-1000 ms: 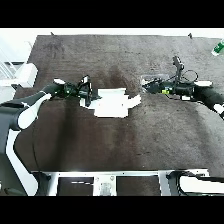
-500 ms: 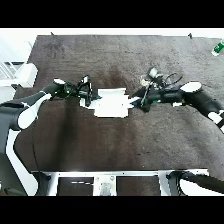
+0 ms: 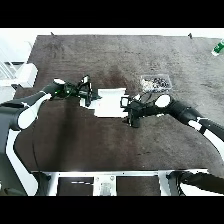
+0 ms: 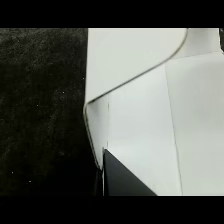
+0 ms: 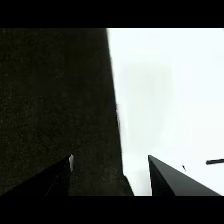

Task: Fold the box and place the chain.

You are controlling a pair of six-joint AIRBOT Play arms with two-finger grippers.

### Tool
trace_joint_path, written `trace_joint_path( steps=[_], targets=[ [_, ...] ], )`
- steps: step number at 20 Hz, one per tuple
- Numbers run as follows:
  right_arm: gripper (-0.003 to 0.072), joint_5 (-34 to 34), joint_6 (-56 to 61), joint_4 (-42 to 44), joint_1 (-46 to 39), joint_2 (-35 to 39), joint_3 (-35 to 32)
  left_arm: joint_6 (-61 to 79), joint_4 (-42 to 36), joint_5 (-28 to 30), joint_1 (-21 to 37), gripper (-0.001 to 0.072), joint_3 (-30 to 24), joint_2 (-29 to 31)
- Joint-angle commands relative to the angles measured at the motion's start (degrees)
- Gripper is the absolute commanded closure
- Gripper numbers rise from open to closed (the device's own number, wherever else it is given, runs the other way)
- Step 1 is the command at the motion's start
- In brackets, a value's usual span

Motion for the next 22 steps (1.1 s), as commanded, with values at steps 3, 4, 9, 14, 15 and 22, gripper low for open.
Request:
trace_joint_path(
  steps=[3,4,9,14,15,22],
  targets=[
    [0.0113,-4.61,0.15,-1.09,1.86,-2.64,-0.28,0.0,0.0,-0.07,0.02,0.0688,-0.02,-0.02],
    [0.0113,-5.77,0.15,-1.09,1.88,-2.89,-0.28,0.0,0.0,-0.04,0.02,0.0688,-0.02,-0.02],
    [0.0113,-10.64,0.15,-1.09,1.92,-4.37,-0.28,0.0,0.0,-0.09,0.02,0.0688,-0.02,-0.02],
    [0.0113,-15.82,0.13,-1.09,1.9,-4.66,-0.28,0.0,0.0,-0.09,0.02,0.0688,-0.02,-0.02],
    [0.0113,-16.55,0.15,-1.07,1.9,-4.63,-0.28,0.0,0.0,-0.09,0.02,0.0688,-0.02,-0.02],
    [0.0113,-17.16,3.37,0.02,1.84,-0.15,-0.13,0.0,0.0,-0.15,0.02,0.0688,-0.02,-0.02]
  ],
)
